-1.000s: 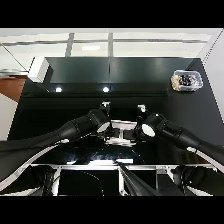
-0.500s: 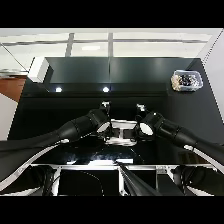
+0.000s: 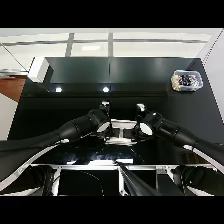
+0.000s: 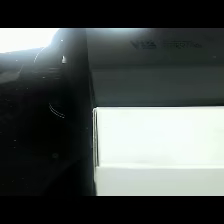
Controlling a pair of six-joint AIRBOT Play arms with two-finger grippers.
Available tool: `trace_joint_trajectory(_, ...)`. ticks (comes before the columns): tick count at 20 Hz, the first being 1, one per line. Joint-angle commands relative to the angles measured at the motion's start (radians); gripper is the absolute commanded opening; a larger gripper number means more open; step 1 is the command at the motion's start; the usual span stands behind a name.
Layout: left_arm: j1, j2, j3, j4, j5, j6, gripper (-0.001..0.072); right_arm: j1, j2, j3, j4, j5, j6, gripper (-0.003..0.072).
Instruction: Fold the box and place the chain.
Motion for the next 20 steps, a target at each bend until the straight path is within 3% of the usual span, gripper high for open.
trace_joint_trajectory(1, 0.000, -0.001, 0.000, 0.000, 0.001, 0.002, 0.0030, 0.001, 0.000, 0.001, -0.005, 0.002, -0.022, 0.0050)
trace_joint_trajectory(2, 0.000, -0.001, 0.000, 0.000, 0.001, 0.002, 0.0030, 0.001, 0.000, 0.002, -0.010, 0.007, -0.021, 0.0085)
trace_joint_trajectory(3, 0.000, -0.001, 0.000, 0.000, 0.001, 0.002, 0.0030, 0.000, 0.000, 0.003, -0.012, 0.011, -0.021, 0.0261)
trace_joint_trajectory(4, 0.000, -0.001, 0.000, 0.000, 0.001, 0.002, 0.0030, 0.000, 0.001, 0.003, -0.012, 0.011, -0.021, 0.0319)
trace_joint_trajectory(13, 0.000, -0.001, 0.000, 0.000, 0.001, 0.002, 0.0030, 0.000, 0.030, 0.024, -0.004, 0.038, -0.059, 0.0319)
trace_joint_trajectory(17, 0.000, -0.001, 0.000, 0.000, 0.001, 0.002, 0.0030, 0.000, 0.167, 0.061, -0.019, 0.038, -0.071, 0.0319)
trace_joint_trajectory(20, 0.000, -0.001, 0.000, 0.000, 0.001, 0.002, 0.0030, -0.014, 0.293, 0.061, -0.070, 0.142, -0.095, 0.0319)
